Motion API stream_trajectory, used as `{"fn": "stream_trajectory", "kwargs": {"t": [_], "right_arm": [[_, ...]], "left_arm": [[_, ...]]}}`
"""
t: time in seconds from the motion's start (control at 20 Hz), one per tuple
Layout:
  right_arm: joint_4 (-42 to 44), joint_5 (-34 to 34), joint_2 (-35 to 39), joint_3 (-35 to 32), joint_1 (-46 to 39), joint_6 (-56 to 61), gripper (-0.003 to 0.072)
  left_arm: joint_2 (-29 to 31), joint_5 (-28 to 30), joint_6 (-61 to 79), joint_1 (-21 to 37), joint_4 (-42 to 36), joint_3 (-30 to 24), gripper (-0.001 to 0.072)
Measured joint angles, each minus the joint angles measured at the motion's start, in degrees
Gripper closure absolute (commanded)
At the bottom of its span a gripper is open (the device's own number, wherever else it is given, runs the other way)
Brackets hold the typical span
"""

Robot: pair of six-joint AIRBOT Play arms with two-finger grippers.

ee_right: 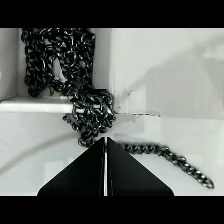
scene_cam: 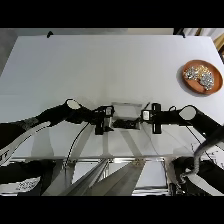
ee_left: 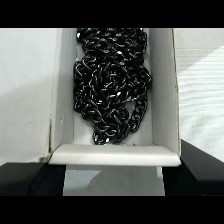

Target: Fold the box and place the chain.

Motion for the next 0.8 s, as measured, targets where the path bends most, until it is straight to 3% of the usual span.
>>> {"fn": "stream_trajectory", "kwargs": {"t": [0.2, 0.3, 0.6, 0.8], "right_arm": [[-3.0, 2.6, 6.2, 0.0, 0.0, 3.3, 0.0651], [-3.3, 3.6, 7.6, 0.0, 0.0, 4.7, 0.0402], [-2.1, 2.0, 4.0, -1.3, 0.0, 6.2, 0.0388], [3.8, -1.9, -0.7, -1.5, 0.0, 3.3, 0.0388]], "left_arm": [[0.0, 0.0, 0.0, 0.0, 0.0, 0.0, 0.0497], [0.0, 0.1, 0.0, 0.0, 0.0, 0.0, 0.0497], [0.0, 0.1, 0.0, 0.0, 0.0, 0.0, 0.0497], [0.0, 0.1, 0.0, 0.0, 0.0, 0.0, 0.0497]]}}
